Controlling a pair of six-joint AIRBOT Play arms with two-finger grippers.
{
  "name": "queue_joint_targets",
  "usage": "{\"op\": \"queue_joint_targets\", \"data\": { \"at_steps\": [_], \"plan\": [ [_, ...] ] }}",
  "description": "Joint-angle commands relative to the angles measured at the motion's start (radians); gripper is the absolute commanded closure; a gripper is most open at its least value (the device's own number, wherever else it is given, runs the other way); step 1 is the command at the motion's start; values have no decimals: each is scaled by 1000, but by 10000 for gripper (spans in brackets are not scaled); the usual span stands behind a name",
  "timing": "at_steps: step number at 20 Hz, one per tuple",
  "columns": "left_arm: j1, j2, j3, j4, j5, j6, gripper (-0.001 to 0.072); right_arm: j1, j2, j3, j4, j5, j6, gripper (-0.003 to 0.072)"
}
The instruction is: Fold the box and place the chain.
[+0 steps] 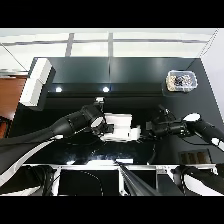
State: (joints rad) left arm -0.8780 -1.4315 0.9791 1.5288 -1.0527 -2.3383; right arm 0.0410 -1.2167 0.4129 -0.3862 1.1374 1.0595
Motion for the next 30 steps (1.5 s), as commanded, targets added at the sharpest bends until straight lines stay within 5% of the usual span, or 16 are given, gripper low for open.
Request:
{"op": "queue_joint_targets", "data": {
  "at_steps": [1,8,16,22,23,25,30],
  "plan": [
    [0,0,1,0,0,0,682,16,-6,32,79,48,-92,58],
    [0,0,1,0,-3,0,682,231,-6,152,20,-114,22,64],
    [0,0,0,0,-3,0,682,467,-6,335,-599,-217,667,67],
    [0,0,1,0,-3,0,682,607,-6,393,-842,-255,962,147],
    [0,0,1,0,-3,0,682,618,-6,397,-851,-255,973,244],
    [0,0,1,0,-3,1,682,642,-6,402,-871,-255,1014,317],
    [0,0,1,0,-3,0,682,713,-10,410,-966,-231,1168,320]
  ]
}}
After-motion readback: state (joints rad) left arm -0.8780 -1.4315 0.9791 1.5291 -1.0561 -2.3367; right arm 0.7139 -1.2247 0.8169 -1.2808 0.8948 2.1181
